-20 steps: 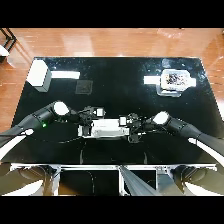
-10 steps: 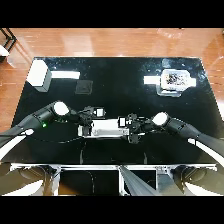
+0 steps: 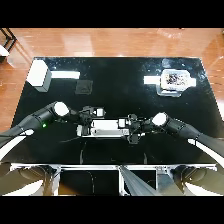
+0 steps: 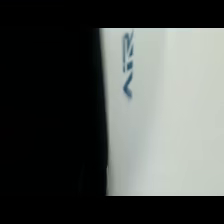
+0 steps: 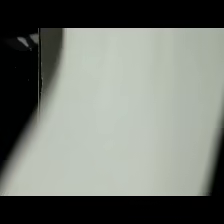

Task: Fold the box and place the chain.

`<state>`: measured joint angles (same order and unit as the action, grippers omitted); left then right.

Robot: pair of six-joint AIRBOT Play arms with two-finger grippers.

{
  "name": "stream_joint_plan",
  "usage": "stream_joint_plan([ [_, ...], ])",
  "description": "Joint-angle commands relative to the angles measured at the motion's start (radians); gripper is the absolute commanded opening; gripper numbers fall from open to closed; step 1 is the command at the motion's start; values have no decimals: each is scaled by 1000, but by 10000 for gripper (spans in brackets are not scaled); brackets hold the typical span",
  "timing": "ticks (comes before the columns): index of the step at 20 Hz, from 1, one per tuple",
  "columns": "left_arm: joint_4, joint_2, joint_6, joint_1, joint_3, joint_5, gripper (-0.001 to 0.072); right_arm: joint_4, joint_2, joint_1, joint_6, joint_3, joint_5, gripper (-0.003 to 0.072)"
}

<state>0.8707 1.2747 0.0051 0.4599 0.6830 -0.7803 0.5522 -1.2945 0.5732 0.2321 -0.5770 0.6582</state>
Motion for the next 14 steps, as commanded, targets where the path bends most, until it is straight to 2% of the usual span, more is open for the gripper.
stream_joint_plan([
  [1,-6,-28,-43,-2,1,-8,285,-3,0,1,-19,0,-23,566],
  [2,-8,-42,-43,-4,1,-6,346,-3,0,0,-19,0,-23,566],
  [3,-7,-62,-43,-4,1,-4,573,-3,0,1,-19,0,-23,566],
  [4,-7,-82,-59,-10,1,8,642,-2,0,1,-19,0,-23,566],
  [8,105,-189,-209,-61,1,8,643,-4,0,1,-19,0,-24,567],
  [10,169,-261,-291,-93,1,-31,643,-5,0,1,-19,0,-27,567],
  [13,195,-357,-384,-134,1,-201,638,-5,0,1,-19,0,-27,567],
  [14,196,-383,-446,-147,1,-283,600,-5,0,1,-19,0,-27,567],
])
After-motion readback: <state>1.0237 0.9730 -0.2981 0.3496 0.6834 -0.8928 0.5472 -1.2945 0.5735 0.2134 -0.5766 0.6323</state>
